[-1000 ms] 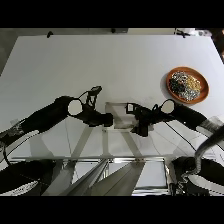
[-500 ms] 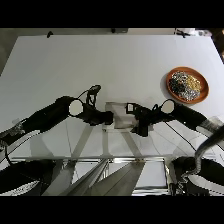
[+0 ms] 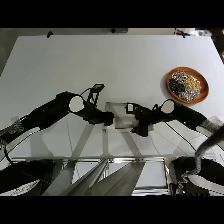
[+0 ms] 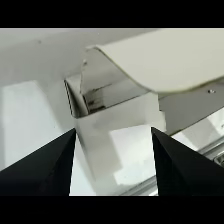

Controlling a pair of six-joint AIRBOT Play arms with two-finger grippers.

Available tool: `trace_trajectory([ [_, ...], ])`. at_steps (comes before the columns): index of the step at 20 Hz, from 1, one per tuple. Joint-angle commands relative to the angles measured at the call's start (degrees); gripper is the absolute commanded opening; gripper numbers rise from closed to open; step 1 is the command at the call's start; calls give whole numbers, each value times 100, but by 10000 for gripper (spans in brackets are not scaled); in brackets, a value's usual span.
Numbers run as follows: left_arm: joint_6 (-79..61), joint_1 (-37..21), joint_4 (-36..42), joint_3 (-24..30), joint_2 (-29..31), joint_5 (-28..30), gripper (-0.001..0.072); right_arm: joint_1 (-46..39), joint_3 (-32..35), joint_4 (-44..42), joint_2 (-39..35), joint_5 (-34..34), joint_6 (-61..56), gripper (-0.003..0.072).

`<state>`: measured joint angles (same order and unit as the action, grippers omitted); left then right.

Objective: Fold the box and place the chain.

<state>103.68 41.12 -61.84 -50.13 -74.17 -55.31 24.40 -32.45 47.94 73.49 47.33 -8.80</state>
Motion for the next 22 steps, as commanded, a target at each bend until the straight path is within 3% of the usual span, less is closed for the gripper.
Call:
trace_trajectory([
  [1, -125, 2, -7, -72, -9, -374, 516, 4, 2, 2, -4, 0, 4, 514],
  [4, -125, 2, 11, -72, -11, -234, 531, 4, 2, 2, -4, 0, 4, 514],
  [8, -125, 7, 31, -70, -92, -249, 637, 4, 2, 2, -4, 0, 7, 514],
  [12, -125, 42, 63, -70, -197, -170, 637, 4, 2, 2, -4, 0, 4, 514],
  [14, -83, 42, 74, -70, -205, 15, 624, 4, 0, 2, -4, 0, 4, 514],
  [16, 103, 42, 103, -70, -205, 251, 519, 4, 2, 2, -4, 0, 4, 514],
  [17, 168, 42, 125, -70, -205, 341, 504, 4, 2, 2, -4, 0, 7, 514],
  [22, 203, 42, 136, -70, -208, 450, 502, 4, 2, 2, -4, 0, 7, 514],
])
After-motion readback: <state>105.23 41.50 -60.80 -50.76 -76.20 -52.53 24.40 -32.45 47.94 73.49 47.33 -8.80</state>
